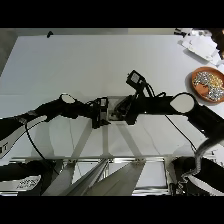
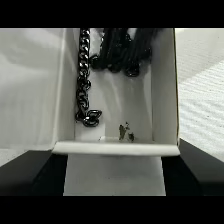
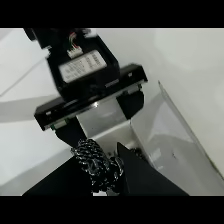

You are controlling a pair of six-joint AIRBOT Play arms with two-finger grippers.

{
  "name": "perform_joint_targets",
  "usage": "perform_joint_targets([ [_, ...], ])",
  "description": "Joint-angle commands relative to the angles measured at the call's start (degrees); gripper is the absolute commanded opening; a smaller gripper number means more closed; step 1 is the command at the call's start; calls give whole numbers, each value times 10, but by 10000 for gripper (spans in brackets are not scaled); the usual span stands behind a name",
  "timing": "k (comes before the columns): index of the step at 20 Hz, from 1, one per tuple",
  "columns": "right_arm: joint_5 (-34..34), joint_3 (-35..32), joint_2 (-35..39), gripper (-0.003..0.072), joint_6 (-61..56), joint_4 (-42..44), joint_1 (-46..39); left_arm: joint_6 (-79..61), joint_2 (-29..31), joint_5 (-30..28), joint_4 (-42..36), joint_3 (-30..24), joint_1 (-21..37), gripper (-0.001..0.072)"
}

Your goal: Fold the box and place the chain.

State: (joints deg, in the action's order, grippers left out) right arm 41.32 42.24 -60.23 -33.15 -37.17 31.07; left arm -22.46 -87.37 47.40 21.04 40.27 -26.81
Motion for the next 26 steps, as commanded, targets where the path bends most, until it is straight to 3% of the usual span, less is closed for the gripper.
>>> perform_joint_targets([
  [1,13,0,-60,14,-21,0,1,0,0,0,0,0,0,258],
  [7,17,0,-139,16,-47,-1,1,0,0,0,0,0,0,258],
  [9,13,0,-152,112,-59,0,1,0,0,0,0,0,0,258],
  [13,10,0,-154,151,-59,1,1,0,0,0,0,0,0,258],
  [14,11,0,-154,267,-59,1,1,0,0,0,0,0,0,258],
  [15,11,0,-154,303,-62,2,1,0,0,0,0,0,0,258],
  [21,8,1,-143,302,-76,0,0,0,0,0,0,0,0,258],
  [24,-22,1,-92,302,-70,-3,-13,0,0,0,0,0,0,258],
  [26,-1,1,-42,300,-42,-17,-45,0,0,0,0,0,0,258],
])
